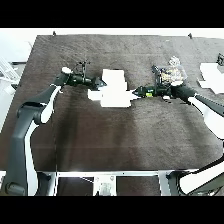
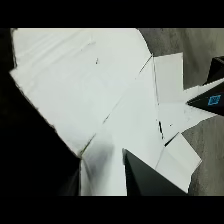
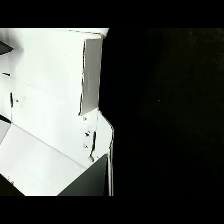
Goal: Fold the box and place the chain.
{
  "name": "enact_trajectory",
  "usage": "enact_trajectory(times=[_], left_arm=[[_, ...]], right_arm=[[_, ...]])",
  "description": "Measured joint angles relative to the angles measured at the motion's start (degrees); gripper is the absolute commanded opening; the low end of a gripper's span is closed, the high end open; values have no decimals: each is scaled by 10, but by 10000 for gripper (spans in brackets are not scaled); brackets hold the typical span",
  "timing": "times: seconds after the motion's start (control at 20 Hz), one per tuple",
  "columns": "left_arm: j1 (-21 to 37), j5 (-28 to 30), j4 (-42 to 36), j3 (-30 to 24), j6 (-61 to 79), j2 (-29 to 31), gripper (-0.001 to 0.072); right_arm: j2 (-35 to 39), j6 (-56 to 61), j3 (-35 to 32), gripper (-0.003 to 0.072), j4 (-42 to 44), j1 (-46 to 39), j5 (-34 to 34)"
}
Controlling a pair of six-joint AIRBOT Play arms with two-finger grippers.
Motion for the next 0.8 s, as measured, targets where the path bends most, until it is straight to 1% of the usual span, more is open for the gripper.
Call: enact_trajectory(times=[0.05,0.1,0.25,0.3,0.6,0.7,0.75,0.8], left_arm=[[0,2,-3,0,2,0,246],[0,4,-5,0,3,0,228],[0,5,-10,0,8,0,219],[0,3,-11,0,10,0,174],[0,-25,-12,0,29,-1,166],[0,-31,-14,0,36,-1,47],[0,-34,-14,0,41,-1,21],[0,-35,-14,0,45,-1,20]], right_arm=[[0,0,0,5,0,0,0],[0,0,0,6,0,0,0],[0,0,0,6,-1,0,0],[0,0,0,6,-1,0,0],[0,0,0,6,-5,0,0],[0,0,0,6,-7,0,0],[0,0,0,7,-9,0,0],[0,0,0,7,-9,0,0]])
